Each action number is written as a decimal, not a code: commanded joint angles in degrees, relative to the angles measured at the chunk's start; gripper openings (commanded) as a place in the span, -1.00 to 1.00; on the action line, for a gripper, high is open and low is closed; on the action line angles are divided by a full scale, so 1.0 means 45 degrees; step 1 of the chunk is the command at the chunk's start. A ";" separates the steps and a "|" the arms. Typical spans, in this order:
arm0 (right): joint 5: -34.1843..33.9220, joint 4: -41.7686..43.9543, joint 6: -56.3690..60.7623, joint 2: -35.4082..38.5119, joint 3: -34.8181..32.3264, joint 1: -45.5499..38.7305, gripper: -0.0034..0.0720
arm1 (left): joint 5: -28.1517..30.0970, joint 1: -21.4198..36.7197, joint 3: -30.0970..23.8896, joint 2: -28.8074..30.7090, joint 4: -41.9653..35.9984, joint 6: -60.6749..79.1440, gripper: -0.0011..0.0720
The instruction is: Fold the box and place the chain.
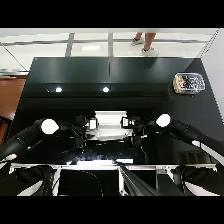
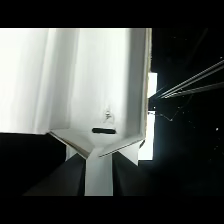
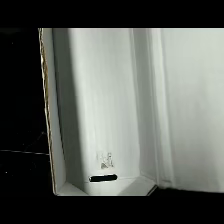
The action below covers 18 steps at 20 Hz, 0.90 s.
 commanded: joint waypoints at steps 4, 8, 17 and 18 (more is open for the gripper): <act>0.0010 -0.0005 0.0000 0.0000 0.0005 0.0005 -0.48 | 0.0515 -0.0165 -0.0005 -0.0359 -0.1588 0.0039 -0.55; 0.0010 0.0000 0.0000 0.0000 0.0005 0.0005 -0.48 | 0.0719 -0.0165 -0.0010 -0.0860 -0.4065 0.0214 -0.55; 0.0005 0.0000 0.0000 0.0000 0.0005 0.0005 -0.48 | 0.1010 -0.0248 -0.0005 -0.1195 -0.3750 0.0413 0.12; 0.0005 0.0000 0.0000 0.0000 0.0005 0.0005 -0.48 | 0.0996 -0.0248 -0.0005 -0.1195 -0.3745 0.0413 -0.30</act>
